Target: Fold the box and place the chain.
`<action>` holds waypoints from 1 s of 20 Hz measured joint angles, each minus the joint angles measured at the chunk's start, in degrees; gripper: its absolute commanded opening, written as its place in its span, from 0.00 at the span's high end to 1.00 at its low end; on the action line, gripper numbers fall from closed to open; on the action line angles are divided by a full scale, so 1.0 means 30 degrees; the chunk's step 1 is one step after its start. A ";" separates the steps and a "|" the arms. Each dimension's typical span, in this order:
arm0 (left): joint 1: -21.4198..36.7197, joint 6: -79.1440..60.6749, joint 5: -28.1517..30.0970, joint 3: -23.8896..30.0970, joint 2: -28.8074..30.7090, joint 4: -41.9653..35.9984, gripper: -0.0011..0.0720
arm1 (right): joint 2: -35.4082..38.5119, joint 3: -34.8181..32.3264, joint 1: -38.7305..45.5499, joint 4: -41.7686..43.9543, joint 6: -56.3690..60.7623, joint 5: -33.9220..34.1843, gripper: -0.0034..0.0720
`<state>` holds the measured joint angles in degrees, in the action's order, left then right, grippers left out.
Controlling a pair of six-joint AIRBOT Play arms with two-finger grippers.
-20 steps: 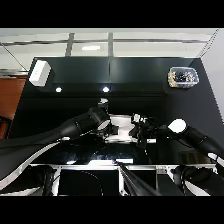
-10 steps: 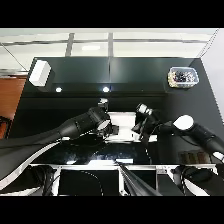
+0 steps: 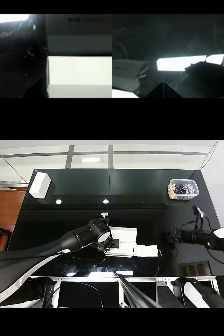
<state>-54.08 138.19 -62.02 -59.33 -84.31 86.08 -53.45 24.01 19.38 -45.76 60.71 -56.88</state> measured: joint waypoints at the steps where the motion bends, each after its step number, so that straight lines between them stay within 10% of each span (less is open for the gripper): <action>1: 0.0000 0.0000 0.0007 0.0000 0.0000 0.0000 0.94 | -0.0262 -0.0248 0.0160 -0.0073 0.0503 -0.0415 0.94; 17: 0.0000 0.0029 0.0000 0.0000 0.0000 0.0000 0.94 | -0.3796 -0.0918 -0.4299 0.4204 -0.2055 -0.3672 0.93; 18: 0.0000 0.0022 -0.0007 0.0000 0.0000 0.0000 0.94 | -0.3796 -0.0918 -0.4459 0.4481 -0.2200 -0.3745 0.75; 19: 0.0000 0.0022 -0.0007 -0.0007 0.0000 0.0000 0.94 | -0.3810 -0.0918 -0.4685 0.4721 -0.2310 -0.3774 0.34; 20: 0.0000 0.0015 0.0000 0.0000 0.0000 0.0000 0.94 | -0.3818 -0.0903 -0.4940 0.4991 -0.2404 -0.3840 0.24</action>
<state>-54.08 138.23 -62.02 -59.33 -84.31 86.08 -64.90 21.30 4.56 -30.79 53.49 -68.40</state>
